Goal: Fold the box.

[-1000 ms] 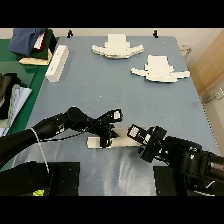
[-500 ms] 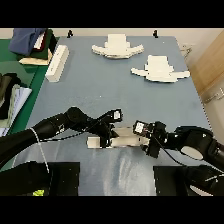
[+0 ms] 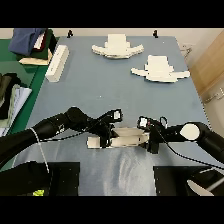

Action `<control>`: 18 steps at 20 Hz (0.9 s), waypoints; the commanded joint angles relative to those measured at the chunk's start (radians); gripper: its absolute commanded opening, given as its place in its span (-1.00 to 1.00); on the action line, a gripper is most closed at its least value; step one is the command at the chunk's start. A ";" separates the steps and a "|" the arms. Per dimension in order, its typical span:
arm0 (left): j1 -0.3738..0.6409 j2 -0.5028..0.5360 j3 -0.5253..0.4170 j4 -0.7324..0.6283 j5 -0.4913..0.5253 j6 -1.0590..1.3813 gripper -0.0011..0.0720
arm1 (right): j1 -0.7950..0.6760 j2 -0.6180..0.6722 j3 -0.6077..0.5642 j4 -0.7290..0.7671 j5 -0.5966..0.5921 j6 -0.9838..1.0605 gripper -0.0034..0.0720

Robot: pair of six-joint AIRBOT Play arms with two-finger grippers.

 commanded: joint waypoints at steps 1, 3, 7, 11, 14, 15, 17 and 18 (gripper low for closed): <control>0.000 0.000 0.001 0.000 0.000 0.000 -0.93 | -0.018 -0.054 -0.002 0.068 0.019 -0.070 1.00; 0.000 0.000 0.001 0.000 0.000 0.000 -0.93 | -0.018 -0.037 -0.002 0.063 0.021 -0.070 1.00; 0.000 0.000 0.001 0.000 0.000 0.000 -0.93 | -0.016 -0.069 -0.005 0.016 0.027 -0.073 1.00; 0.000 0.000 0.001 0.000 0.000 0.000 -0.93 | -0.016 -0.102 -0.005 0.013 0.016 -0.105 1.00; 0.000 0.000 0.001 0.000 0.000 0.000 -0.93 | -0.016 -0.106 -0.005 0.042 0.010 -0.164 1.00; 0.000 0.000 0.001 0.000 0.000 0.000 -0.93 | -0.016 -0.106 -0.005 0.054 0.017 -0.178 1.00; 0.000 0.000 0.001 0.000 0.000 0.000 -0.93 | -0.016 -0.105 -0.005 0.087 0.056 -0.231 0.80; 0.000 0.000 0.001 0.000 0.000 0.000 -0.93 | -0.016 -0.105 -0.005 0.111 0.077 -0.265 0.63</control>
